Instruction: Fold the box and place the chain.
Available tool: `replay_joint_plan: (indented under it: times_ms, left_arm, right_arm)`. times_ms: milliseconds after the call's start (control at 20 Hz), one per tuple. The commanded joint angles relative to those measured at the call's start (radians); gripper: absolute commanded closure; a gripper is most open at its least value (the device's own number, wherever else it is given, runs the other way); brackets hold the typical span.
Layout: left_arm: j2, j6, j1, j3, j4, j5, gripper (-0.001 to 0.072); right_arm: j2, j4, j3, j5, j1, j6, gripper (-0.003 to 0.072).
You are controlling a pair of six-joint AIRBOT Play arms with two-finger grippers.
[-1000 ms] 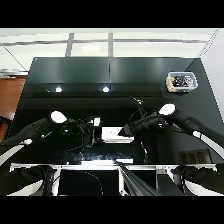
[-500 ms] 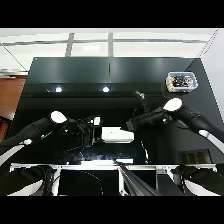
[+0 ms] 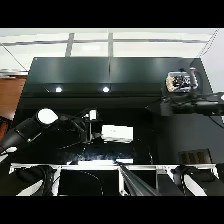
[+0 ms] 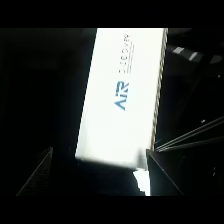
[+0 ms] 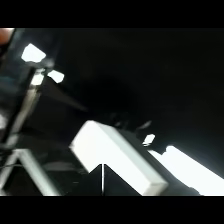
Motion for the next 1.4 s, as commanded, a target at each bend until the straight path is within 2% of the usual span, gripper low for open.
replay_joint_plan:
  times_ms: [0,150,300,500,700,1350]
  left_arm:
    - [-0.022,-0.079,-0.091,0.089,0.029,0.003,-0.0003]
    - [-0.158,-0.191,-0.173,0.196,0.029,0.006,0.0003]
    - [-0.29,-0.204,-0.222,0.315,0.04,-0.023,0.0003]
    - [-0.372,-0.205,-0.23,0.38,0.162,-0.105,0.0003]
    - [-0.383,-0.233,-0.222,0.38,0.193,-0.161,0.0003]
    - [-0.385,-0.276,-0.227,0.38,0.198,-0.169,0.0003]
  right_arm:
    - [0.043,-0.073,0.006,0.015,-0.125,0.021,0.0679]
    - [0.043,-0.105,0.006,0.026,-0.218,0.066,0.0679]
    - [0.043,-0.104,0.006,0.064,-0.278,0.068,0.0679]
    - [0.043,-0.107,0.005,0.113,-0.287,0.066,0.0679]
    - [0.043,-0.107,0.005,0.101,-0.287,0.05,0.0678]
    - [0.043,-0.107,0.005,0.086,-0.287,0.036,0.0677]
